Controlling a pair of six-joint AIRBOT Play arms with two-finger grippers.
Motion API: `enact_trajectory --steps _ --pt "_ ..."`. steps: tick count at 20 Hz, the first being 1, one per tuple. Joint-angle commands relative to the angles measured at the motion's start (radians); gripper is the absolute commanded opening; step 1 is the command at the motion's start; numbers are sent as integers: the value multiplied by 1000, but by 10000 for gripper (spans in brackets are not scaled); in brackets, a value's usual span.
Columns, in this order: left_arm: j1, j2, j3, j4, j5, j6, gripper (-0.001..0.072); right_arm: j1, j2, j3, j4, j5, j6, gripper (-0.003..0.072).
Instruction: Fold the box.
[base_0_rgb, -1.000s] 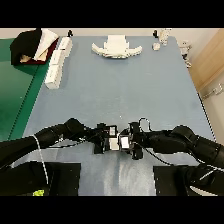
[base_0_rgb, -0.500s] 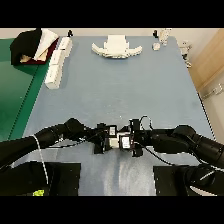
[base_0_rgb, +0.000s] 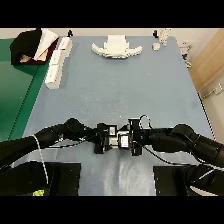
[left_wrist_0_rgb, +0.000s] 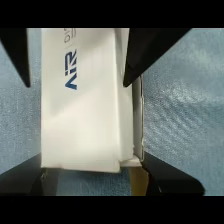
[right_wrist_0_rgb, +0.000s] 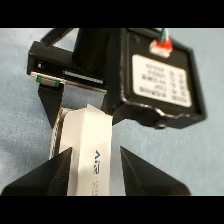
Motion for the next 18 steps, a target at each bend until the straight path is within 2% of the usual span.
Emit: enact_trajectory --steps 1,18 --pt "0 1 0 1 -2 1 463 -1 -23 0 -9 11 0 442" --pt "0 1 0 1 -2 1 463 8 4 2 87 -49 0 444"
